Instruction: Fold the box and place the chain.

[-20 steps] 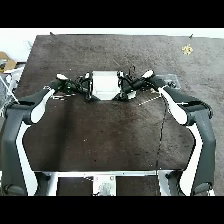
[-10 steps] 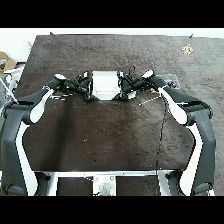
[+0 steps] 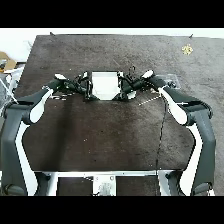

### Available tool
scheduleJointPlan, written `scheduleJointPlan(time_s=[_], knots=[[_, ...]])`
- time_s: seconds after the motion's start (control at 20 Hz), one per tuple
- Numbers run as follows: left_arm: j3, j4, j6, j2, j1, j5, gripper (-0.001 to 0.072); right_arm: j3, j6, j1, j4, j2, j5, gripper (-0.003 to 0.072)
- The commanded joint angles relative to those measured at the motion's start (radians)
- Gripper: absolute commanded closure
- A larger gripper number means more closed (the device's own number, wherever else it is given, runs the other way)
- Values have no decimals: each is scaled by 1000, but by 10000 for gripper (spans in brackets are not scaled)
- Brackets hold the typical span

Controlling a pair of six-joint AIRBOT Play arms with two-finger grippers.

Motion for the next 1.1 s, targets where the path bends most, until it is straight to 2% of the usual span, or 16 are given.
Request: scheduleJointPlan(time_s=[0.0,1.05], knots=[[0,14,0,0,0,-1,435,0,0,-1,0,0,-2,230],[0,15,1,1,0,12,435,0,0,-1,0,0,-1,230]])
